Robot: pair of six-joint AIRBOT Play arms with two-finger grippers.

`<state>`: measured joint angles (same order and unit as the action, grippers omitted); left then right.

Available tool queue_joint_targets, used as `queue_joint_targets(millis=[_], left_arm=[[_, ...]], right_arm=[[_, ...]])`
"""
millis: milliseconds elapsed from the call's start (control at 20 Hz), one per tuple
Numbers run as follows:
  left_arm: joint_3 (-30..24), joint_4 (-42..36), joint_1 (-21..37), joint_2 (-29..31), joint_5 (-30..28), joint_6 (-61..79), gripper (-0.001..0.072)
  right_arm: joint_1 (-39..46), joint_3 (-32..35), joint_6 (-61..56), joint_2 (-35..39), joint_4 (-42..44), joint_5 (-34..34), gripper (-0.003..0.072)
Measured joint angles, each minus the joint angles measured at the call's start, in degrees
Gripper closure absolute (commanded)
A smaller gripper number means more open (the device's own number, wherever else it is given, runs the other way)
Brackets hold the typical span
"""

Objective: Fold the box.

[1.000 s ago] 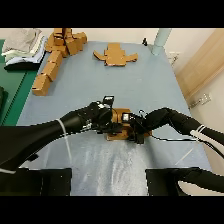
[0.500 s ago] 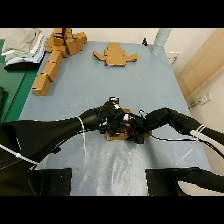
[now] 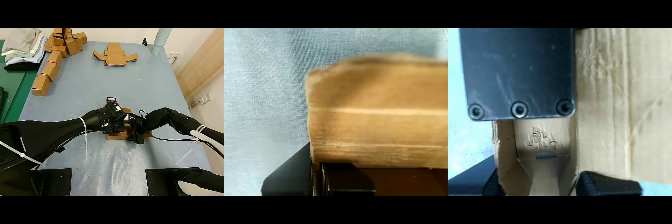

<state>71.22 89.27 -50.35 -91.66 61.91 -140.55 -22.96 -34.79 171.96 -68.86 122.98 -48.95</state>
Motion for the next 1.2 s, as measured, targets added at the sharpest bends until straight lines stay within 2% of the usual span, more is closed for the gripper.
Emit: queue_joint_targets(millis=[50, 100, 150, 400, 450, 500, 550, 800, 850, 900, 950, 1200], left_arm=[[0.0, -0.2, 0.0, 0.0, 0.0, -0.1, 0.0631], [0.0, -0.5, 0.0, 0.0, -0.3, -0.1, 0.0361], [-0.1, -1.9, 0.0, -0.2, -1.2, -0.1, 0.0279], [0.0, -2.4, -0.1, -0.1, -0.9, -0.8, 0.0292], [0.0, -2.2, -0.1, 0.0, -0.8, -1.0, 0.0361], [0.0, -2.1, -0.1, -0.1, -0.5, -1.2, 0.0573], [0.0, -1.6, -0.1, 0.0, 0.5, -1.4, 0.068], [0.0, -0.6, 0.1, 0.0, 0.5, -1.6, 0.0694], [0.0, -0.6, 0.1, 0.0, 0.4, -1.6, 0.0667], [0.0, -0.6, 0.1, 0.0, 0.1, -1.6, 0.0381], [0.0, -0.9, 0.0, -0.1, -1.1, -1.5, 0.0237], [0.2, -1.3, 0.1, 0.0, -0.5, -1.7, 0.0241]], right_arm=[[0.0, 0.0, 0.0, 0.0, 0.0, 0.0, 0.0162], [0.0, 0.0, 0.0, 0.0, 0.0, 0.0, 0.0162], [0.0, 0.0, 0.0, 0.0, 0.0, 0.0, 0.0162], [0.0, 0.0, 0.1, 0.0, 0.0, 0.0, 0.0162], [0.0, 0.0, 0.1, 0.0, 0.0, 0.0, 0.0162], [0.0, 0.0, 0.0, 0.0, 0.0, 0.0, 0.0162], [0.0, 0.0, 0.0, 0.0, 0.0, 0.0, 0.0162], [0.0, 0.0, 0.0, 0.0, 0.0, 0.0, 0.0162], [0.0, 0.0, 0.0, 0.0, 0.0, 0.0, 0.0162], [0.0, 0.0, 0.0, 0.0, 0.0, 0.0, 0.0162], [0.0, 0.0, 0.0, 0.0, 0.0, 0.0, 0.0162], [0.0, 0.0, 0.1, 0.0, 0.0, 0.0, 0.0162]])
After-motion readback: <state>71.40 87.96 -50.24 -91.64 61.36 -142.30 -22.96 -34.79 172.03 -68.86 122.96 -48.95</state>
